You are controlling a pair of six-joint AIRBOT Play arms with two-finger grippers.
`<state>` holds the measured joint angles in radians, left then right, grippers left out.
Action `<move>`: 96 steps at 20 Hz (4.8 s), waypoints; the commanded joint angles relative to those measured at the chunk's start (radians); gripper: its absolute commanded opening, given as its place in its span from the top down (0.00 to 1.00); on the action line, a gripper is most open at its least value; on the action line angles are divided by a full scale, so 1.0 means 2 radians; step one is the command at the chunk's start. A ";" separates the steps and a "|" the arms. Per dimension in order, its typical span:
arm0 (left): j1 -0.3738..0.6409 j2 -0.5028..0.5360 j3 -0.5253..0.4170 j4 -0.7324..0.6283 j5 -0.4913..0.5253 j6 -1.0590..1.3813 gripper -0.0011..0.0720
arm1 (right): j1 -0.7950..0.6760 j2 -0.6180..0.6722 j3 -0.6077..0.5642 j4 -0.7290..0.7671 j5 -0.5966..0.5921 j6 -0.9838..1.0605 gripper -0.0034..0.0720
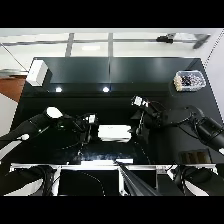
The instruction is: Fold the box and place the chain.
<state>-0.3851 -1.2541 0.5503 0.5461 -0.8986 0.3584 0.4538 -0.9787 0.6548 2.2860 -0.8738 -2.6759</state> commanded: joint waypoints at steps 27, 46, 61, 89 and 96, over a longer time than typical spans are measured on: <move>0.000 0.000 0.000 0.000 0.000 0.000 0.32 | 0.068 -0.002 0.003 -0.072 0.011 0.054 0.03; 0.000 0.000 0.000 0.000 0.000 0.000 0.33 | 0.080 -0.004 0.012 -0.120 -0.030 0.119 0.03; 0.000 0.000 0.000 0.000 0.000 0.000 0.32 | 0.087 -0.005 0.016 -0.151 -0.021 0.222 0.03; 0.000 0.000 0.000 0.000 0.000 0.000 0.33 | 0.090 -0.005 0.031 -0.106 -0.041 0.194 0.03; 0.000 0.000 0.000 0.000 0.000 0.000 0.33 | 0.116 -0.006 0.031 -0.129 -0.017 0.158 0.03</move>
<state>-0.3851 -1.2541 0.5507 0.5457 -0.8989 0.3584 0.6743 -0.9890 0.7170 2.0529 -0.9306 -2.3348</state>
